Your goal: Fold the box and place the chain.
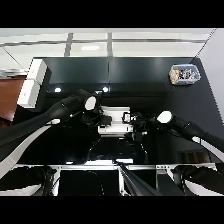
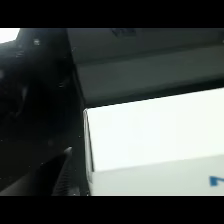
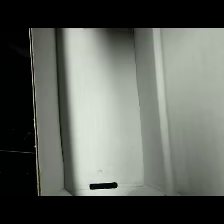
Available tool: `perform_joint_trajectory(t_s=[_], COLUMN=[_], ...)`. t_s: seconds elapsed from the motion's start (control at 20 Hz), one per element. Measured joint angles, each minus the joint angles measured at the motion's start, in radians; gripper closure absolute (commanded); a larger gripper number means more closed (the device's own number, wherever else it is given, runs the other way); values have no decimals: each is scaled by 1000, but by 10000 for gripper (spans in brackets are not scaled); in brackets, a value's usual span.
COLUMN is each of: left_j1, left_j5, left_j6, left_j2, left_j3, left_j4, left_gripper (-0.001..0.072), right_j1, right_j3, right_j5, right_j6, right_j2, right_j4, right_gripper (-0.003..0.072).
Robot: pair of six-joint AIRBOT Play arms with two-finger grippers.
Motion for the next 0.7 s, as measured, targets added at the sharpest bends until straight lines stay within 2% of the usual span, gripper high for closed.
perform_joint_trajectory(t_s=[0.2,0.25,0.3,0.7], left_j1=[-28,-31,-33,-41], left_j5=[3,5,5,14], left_j6=[-100,-119,-134,-177], left_j2=[0,-1,-2,-13], left_j3=[3,3,3,4], left_j4=[39,45,48,63], left_gripper=[322,337,382,382], right_j1=[0,0,0,0], right_j3=[0,0,0,0], right_j5=[0,0,0,0], right_j6=[0,0,0,0], right_j2=[0,0,0,0], right_j4=[0,0,0,0], right_gripper=[530,530,530,530])
